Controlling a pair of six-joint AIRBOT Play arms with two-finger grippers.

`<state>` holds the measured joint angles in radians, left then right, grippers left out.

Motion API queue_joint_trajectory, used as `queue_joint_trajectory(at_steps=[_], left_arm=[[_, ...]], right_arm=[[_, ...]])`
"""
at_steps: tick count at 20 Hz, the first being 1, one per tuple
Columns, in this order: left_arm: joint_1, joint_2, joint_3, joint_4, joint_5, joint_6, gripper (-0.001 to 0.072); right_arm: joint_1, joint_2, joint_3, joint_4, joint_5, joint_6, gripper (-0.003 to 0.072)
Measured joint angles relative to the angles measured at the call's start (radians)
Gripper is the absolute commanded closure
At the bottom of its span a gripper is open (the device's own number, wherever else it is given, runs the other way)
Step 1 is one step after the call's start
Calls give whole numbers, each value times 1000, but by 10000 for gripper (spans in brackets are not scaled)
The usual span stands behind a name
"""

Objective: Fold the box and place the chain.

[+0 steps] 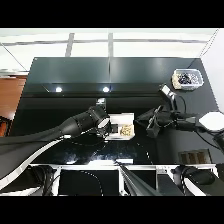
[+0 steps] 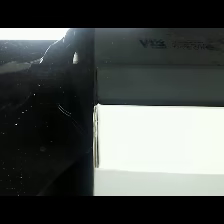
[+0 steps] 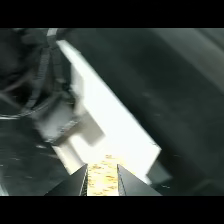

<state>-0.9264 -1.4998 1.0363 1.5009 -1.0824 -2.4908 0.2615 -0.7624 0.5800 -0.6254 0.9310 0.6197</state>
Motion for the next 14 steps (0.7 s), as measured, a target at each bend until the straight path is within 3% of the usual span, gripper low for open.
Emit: queue_joint_trajectory(at_steps=[13,14], left_arm=[[6,1,19,2,-8,52,679],[6,2,24,1,-10,63,609]], right_arm=[[-108,9,54,-87,182,5,467],[-108,9,54,-89,190,5,467]])
